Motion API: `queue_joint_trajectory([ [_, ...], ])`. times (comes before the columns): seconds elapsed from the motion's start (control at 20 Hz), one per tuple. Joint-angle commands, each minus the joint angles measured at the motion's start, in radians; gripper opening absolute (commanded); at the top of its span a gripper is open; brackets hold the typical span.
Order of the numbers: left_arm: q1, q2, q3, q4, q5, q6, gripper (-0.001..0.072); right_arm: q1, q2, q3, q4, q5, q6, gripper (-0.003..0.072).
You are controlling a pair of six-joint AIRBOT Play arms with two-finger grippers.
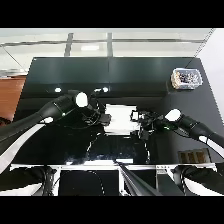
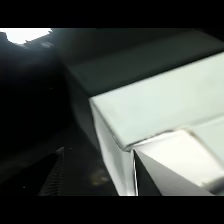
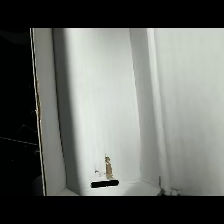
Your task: Fold the box and place the chain.
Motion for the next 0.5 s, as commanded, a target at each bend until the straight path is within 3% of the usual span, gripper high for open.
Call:
queue_joint_trajectory([
  [0.0,-0.096,-0.002,0.051,0.261,-0.032,-0.224,0.0502,0.0,-0.001,0.0,0.0,0.0,0.0,0.0228],
  [0.15,-0.166,-0.009,0.083,0.332,-0.055,-0.328,0.0502,0.0,-0.001,0.0,0.0,0.0,0.0,0.0228],
  [0.45,-0.2,-0.084,0.133,0.326,-0.108,-0.437,0.0502,0.0,-0.001,0.0,0.0,0.0,0.0,0.0228],
])
